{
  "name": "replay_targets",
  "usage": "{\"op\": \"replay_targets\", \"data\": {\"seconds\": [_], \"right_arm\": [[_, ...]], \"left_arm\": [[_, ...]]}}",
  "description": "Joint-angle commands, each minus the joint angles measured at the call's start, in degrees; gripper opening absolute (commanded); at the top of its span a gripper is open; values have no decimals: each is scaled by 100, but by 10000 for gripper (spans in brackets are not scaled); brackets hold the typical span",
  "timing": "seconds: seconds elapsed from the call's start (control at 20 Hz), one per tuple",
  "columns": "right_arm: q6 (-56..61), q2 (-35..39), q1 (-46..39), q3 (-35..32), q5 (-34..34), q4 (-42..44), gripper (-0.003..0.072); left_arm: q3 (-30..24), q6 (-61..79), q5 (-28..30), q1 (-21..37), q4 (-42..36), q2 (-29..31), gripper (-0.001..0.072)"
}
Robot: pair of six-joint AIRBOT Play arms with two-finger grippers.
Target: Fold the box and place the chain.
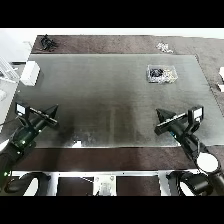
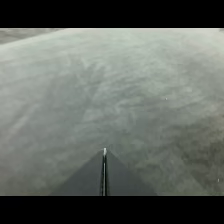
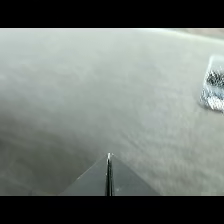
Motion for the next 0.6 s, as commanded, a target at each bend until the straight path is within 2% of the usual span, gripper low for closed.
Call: {"op": "replay_targets", "data": {"seconds": [0.0, 0.55], "right_arm": [[15, 466, 4, -525, -245, -24, 10], [13, 463, 9, -527, -251, -24, 10]], "left_arm": [[-251, 391, -46, -9, -385, 63, 20], [-249, 352, -55, -9, -387, 63, 21]]}}
